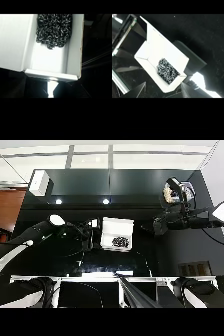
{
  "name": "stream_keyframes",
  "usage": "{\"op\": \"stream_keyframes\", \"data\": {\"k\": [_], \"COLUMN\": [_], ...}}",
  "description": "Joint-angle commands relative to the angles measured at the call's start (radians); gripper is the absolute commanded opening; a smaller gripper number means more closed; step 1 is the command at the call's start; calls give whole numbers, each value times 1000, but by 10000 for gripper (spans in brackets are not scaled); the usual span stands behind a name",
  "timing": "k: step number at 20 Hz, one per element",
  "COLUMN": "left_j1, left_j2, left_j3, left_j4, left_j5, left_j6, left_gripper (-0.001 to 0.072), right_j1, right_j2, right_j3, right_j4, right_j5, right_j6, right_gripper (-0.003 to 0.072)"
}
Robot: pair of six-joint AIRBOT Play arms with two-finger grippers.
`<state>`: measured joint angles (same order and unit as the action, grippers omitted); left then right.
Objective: Fold the box and place the chain.
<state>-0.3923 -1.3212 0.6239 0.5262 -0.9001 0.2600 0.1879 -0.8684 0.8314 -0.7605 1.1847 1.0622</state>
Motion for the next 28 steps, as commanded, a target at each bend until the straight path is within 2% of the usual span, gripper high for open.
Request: {"op": "stream_keyframes", "data": {"k": [1,5,13,21,28], "left_j1": [-26,-66,-63,-63,-70], "left_j2": [-7,-13,-13,-13,-13], "left_j3": [0,1,2,24,25], "left_j4": [-11,30,31,38,35], "left_j5": [19,36,35,-14,10], "left_j6": [6,0,-1,-5,-29], "left_gripper": [701,700,699,698,699], "right_j1": [1,1,1,1,1], "right_j2": [1,1,1,1,1], "right_j3": [0,0,0,0,0], "right_j4": [0,0,0,0,0], "right_j5": [0,0,0,0,0], "right_j6": [0,0,0,1,5], "right_gripper": [506,506,506,506,506]}}
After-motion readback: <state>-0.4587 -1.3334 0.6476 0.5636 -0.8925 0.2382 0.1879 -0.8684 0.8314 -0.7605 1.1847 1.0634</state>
